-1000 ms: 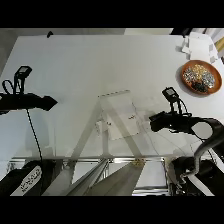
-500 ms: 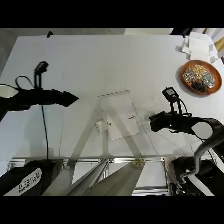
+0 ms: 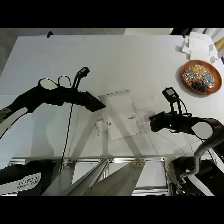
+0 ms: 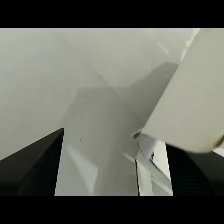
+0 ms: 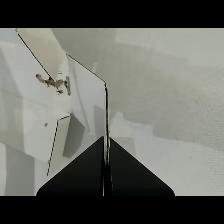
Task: Fold the box and place the chain.
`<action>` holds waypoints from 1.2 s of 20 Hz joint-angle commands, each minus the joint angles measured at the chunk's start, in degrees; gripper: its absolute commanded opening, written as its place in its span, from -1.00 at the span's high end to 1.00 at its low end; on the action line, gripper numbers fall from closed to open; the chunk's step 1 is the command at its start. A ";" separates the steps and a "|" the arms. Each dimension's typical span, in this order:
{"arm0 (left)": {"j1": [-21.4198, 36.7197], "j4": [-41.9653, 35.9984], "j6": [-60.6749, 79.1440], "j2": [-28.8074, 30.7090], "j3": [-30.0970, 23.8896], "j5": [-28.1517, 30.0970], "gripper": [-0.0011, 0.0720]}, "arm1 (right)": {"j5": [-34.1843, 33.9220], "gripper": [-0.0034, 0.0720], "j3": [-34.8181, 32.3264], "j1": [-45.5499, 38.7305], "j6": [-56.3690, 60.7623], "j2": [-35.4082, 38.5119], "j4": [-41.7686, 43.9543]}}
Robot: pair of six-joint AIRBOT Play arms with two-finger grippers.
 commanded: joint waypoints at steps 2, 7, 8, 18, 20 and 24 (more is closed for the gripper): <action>-1.38 -2.27 4.76 -3.45 0.85 0.33 -0.92 | 0.35 0.87 -0.02 0.07 0.00 0.04 -0.02; -3.48 -5.62 12.07 -5.84 0.85 -2.51 -0.75 | 0.35 0.87 -0.02 0.07 0.00 0.04 0.00; -4.46 -5.77 13.09 -6.34 0.85 -2.40 -0.74 | 0.35 0.87 -0.02 0.07 0.00 0.04 -0.02; -6.19 -6.47 18.58 -6.95 0.85 -2.16 0.72 | 0.57 0.87 -0.02 0.07 0.00 0.04 0.00; -6.19 -5.01 19.80 -6.93 0.85 -2.08 0.95 | 0.81 0.87 -0.02 0.07 0.00 0.04 -0.02; -6.19 -3.23 21.29 -6.93 0.85 -1.64 0.95 | 1.68 0.87 -0.02 0.07 0.00 0.04 -0.02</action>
